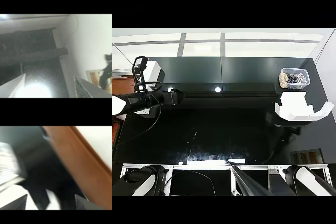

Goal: Fold the box and place the chain.

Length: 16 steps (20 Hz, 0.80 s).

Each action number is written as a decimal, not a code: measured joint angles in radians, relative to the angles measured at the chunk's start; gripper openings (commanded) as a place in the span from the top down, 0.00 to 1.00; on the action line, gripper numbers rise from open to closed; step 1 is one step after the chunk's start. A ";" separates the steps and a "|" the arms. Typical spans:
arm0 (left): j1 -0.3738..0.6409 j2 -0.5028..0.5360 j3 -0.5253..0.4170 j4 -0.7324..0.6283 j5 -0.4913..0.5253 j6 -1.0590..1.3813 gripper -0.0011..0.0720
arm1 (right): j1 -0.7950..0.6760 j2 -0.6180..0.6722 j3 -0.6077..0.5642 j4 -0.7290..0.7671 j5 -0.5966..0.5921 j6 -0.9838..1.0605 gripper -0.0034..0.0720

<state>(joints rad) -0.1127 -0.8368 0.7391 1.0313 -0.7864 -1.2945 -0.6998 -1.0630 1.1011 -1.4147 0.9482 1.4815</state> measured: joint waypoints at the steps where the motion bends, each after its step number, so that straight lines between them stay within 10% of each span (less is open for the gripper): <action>1: 0.000 0.000 0.000 0.000 -0.002 0.000 0.00 | -0.045 -0.044 0.018 -0.009 0.047 0.015 0.00; 16: 0.000 0.000 0.000 -0.001 -0.007 0.000 0.00 | -0.029 -0.695 0.468 0.178 0.662 -0.136 0.11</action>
<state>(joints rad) -0.1127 -0.8368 0.7391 1.0302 -0.7933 -1.2945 -0.7292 -1.7584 1.5692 -1.2369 1.6104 1.3457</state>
